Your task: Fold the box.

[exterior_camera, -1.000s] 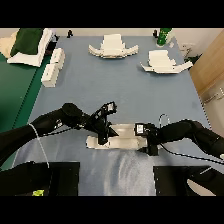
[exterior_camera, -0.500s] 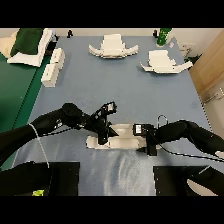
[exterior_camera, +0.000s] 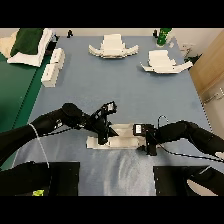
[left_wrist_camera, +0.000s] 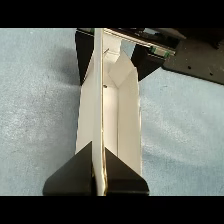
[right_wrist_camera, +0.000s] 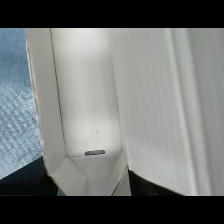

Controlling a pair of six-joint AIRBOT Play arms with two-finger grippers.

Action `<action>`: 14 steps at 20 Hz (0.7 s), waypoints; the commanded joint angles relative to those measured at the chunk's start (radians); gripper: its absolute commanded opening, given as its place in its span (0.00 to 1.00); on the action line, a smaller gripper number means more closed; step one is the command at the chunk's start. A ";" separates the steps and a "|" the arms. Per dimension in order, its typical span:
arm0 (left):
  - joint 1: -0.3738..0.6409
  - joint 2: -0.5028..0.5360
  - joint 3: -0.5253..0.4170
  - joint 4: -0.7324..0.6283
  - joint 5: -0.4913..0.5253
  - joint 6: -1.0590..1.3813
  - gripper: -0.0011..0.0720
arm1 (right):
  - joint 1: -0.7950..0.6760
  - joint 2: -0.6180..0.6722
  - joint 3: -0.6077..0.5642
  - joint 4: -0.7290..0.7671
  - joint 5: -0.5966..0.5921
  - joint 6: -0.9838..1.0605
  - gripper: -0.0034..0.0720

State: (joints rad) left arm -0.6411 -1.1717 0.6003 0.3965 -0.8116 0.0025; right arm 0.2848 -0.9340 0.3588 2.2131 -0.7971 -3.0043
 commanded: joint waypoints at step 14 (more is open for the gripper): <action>0.000 0.000 0.001 0.000 -0.001 0.000 0.03 | 0.002 0.019 -0.001 -0.006 -0.005 0.001 0.68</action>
State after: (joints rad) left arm -0.6411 -1.1717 0.6003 0.3969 -0.8124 0.0025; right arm 0.2859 -0.9161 0.3569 2.2093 -0.8021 -3.0024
